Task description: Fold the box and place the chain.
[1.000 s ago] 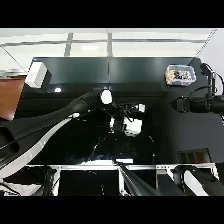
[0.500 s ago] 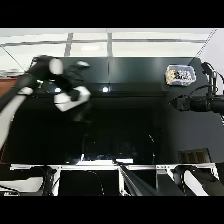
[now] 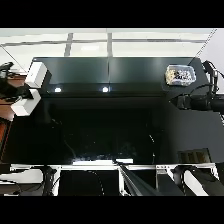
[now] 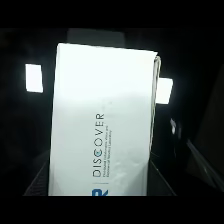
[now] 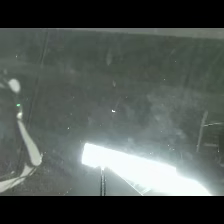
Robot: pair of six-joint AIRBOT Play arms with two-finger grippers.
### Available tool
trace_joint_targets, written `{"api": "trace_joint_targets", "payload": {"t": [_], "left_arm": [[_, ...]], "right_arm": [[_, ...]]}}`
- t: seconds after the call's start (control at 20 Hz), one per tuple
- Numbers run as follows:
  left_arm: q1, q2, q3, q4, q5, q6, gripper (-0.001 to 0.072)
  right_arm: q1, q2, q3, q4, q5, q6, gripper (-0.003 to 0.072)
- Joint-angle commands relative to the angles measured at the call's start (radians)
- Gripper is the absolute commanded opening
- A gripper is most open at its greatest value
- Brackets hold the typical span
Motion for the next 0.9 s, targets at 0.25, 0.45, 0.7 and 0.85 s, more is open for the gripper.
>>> {"api": "trace_joint_targets", "payload": {"t": [0.25,0.45,0.7,0.85], "left_arm": [[0.052,-0.092,0.040,-0.122,0.245,0.149,0.0362],[0.038,-0.117,0.060,-0.158,0.211,0.175,0.0362],[0.034,-0.117,0.087,-0.204,0.170,0.174,0.0474],[0.019,-0.110,0.164,-0.205,0.105,0.161,0.0719]], "right_arm": [[0.000,0.000,0.001,0.005,-0.036,0.003,0.0020],[0.000,0.000,0.001,0.005,-0.047,0.003,0.0020],[0.000,0.000,0.001,0.007,-0.047,0.003,0.0020],[0.000,0.000,0.001,0.018,-0.051,0.003,0.0019]]}}
